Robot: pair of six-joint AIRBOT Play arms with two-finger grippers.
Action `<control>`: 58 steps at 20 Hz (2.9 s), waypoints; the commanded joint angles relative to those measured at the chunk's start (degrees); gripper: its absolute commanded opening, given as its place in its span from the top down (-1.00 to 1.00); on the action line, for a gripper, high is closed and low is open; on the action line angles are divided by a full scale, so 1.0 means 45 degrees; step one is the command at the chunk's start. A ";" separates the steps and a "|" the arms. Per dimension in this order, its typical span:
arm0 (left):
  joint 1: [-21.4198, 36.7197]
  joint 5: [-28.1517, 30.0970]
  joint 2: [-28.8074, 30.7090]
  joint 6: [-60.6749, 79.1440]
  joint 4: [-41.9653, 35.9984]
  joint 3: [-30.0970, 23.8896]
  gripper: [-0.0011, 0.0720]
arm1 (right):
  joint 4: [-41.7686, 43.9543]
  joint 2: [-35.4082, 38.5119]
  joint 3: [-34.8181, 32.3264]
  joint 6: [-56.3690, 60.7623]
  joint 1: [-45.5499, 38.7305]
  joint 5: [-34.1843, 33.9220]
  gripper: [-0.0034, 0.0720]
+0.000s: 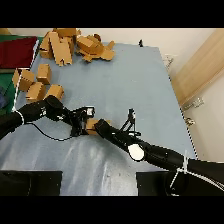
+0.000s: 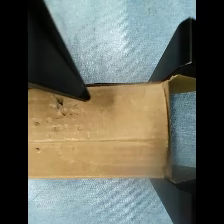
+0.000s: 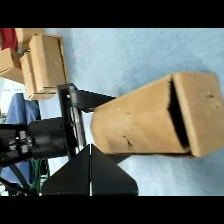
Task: Fold the box.
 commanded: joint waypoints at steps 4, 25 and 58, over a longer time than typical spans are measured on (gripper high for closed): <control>0.0000 0.0000 -0.0010 -0.0005 0.0005 0.0000 -0.30 | -0.0461 -0.0971 0.0291 0.0000 -0.0709 0.0015 0.92; 0.0000 0.0000 -0.0005 -0.0005 0.0005 0.0000 -0.30 | -0.1331 -0.0413 0.0423 -0.0005 -0.0447 0.0199 0.92; -0.0005 -0.0073 -0.0010 -0.0010 -0.0384 0.0000 -0.30 | -0.4182 0.2531 0.0423 -0.0151 -0.4313 0.4041 0.92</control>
